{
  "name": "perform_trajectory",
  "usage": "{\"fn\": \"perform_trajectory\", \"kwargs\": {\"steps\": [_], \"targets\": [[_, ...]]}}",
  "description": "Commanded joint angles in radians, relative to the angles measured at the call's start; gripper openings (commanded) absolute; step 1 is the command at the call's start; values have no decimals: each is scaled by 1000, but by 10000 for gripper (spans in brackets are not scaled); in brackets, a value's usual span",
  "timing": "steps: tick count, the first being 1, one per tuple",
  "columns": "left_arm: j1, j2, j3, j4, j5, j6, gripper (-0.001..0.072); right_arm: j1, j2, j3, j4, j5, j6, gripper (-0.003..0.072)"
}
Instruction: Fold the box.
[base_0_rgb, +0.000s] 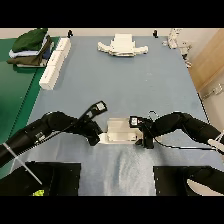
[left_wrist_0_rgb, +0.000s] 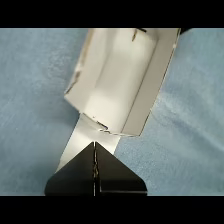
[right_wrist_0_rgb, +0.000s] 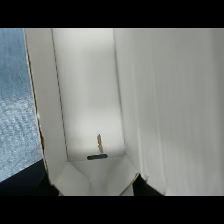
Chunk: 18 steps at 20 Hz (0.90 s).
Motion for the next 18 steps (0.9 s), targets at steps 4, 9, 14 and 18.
{"fn": "perform_trajectory", "kwargs": {"steps": [4, 9, 14, 18], "targets": [[244, 201, 1, 257, -199, -845, 11, 0, 1, 1, 0, 0, 0, 512], [459, 146, -50, 203, -309, -863, 11, 0, 1, 1, 0, 0, 0, 512], [391, 39, -161, -84, -177, -744, 10, 0, 1, 1, 0, 0, 0, 512], [219, -74, -178, -186, -30, -725, 9, 0, 1, 1, 0, 0, 0, 512]]}}
